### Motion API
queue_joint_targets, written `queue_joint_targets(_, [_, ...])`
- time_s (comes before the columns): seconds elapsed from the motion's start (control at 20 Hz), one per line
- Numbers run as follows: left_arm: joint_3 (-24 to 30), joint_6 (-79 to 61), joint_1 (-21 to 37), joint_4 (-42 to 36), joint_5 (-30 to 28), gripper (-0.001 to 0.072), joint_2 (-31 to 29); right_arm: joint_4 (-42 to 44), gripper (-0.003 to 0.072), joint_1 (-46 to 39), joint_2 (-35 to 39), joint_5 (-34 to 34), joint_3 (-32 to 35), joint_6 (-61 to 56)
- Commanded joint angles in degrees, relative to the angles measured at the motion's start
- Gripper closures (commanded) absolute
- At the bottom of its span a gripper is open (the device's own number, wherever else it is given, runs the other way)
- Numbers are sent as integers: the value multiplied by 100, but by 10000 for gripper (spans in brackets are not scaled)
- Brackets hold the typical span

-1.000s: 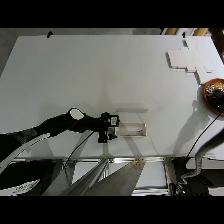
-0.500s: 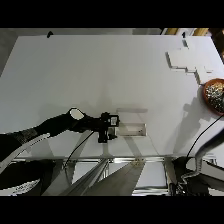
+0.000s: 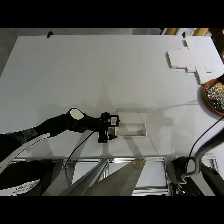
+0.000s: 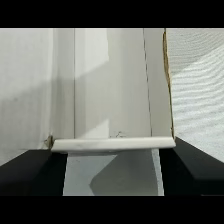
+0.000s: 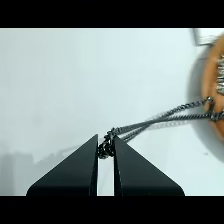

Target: Fold the box and place the chain.

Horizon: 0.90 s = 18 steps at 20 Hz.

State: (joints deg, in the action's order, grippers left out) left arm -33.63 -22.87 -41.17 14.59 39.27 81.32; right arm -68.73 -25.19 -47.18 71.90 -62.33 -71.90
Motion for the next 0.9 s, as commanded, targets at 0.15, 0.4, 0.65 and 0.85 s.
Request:
queue_joint_targets(0.15, [2,0,0,0,2,378,-2,916,669,1539,1097,1102,-2,-22])
queue_joint_targets(0.4, [2,0,0,0,0,378,-2,1169,669,2935,1252,1121,15,-26])
queue_joint_targets(0.65, [2,0,0,0,0,378,-2,1176,669,4162,1250,503,326,-31])
queue_joint_targets(0.85, [2,0,0,0,0,378,-2,1180,669,5093,1139,-262,1016,-26])
